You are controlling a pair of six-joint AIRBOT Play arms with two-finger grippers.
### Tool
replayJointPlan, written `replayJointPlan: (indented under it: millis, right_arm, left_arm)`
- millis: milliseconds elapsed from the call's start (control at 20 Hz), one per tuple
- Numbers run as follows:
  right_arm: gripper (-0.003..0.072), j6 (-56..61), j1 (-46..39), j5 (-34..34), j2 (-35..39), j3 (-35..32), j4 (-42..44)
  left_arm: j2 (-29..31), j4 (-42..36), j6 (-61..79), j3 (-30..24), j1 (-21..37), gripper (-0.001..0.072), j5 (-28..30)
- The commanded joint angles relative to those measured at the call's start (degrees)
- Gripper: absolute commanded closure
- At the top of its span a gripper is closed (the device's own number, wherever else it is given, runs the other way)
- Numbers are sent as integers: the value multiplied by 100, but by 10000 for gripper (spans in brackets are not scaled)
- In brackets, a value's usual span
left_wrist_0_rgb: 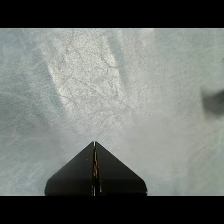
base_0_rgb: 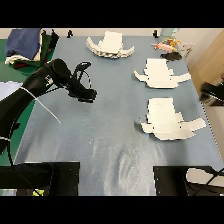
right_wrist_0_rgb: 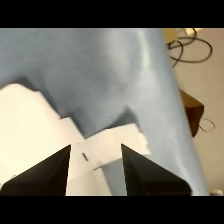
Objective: Fold the box.
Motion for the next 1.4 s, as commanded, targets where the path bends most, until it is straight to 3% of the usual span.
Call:
replayJointPlan:
  millis: [0, 200, 600, 650, 750, 800, 1000, 1150, 1350]
  right_arm:
    - [206, -1416, -1318, 389, -345, -195, 282]
    - [206, -2234, -1714, 514, -1043, -197, 1191]
    - [218, -2830, -1596, 1165, -1784, -199, 1818]
    - [323, -2898, -1545, 1228, -1810, -199, 1821]
    - [611, -3064, -1449, 1473, -1808, -199, 2009]
    - [683, -3108, -1412, 1639, -1808, -199, 2251]
    - [685, -3115, -1123, 1853, -1692, -271, 3672]
    - [685, -3158, -551, 1043, -1019, -863, 4192]
    - [686, -2791, 531, -634, 479, -2490, 4207]
  left_arm:
    - [-4, -151, 2, -4, 2, 694, 114]
    - [-2, -579, 0, -4, 2, 694, 144]
    - [-2, -890, 9, -2, 2, 694, -201]
    - [-2, -887, 57, -2, 2, 695, -223]
    - [-2, -887, 66, -2, 2, 694, -186]
    - [-2, -887, 68, -2, 2, 695, -186]
    - [-2, -892, 63, -2, 0, 694, -87]
    - [61, -890, 118, -4, 0, 695, -175]
    - [459, -872, 466, -166, 2, 695, -632]
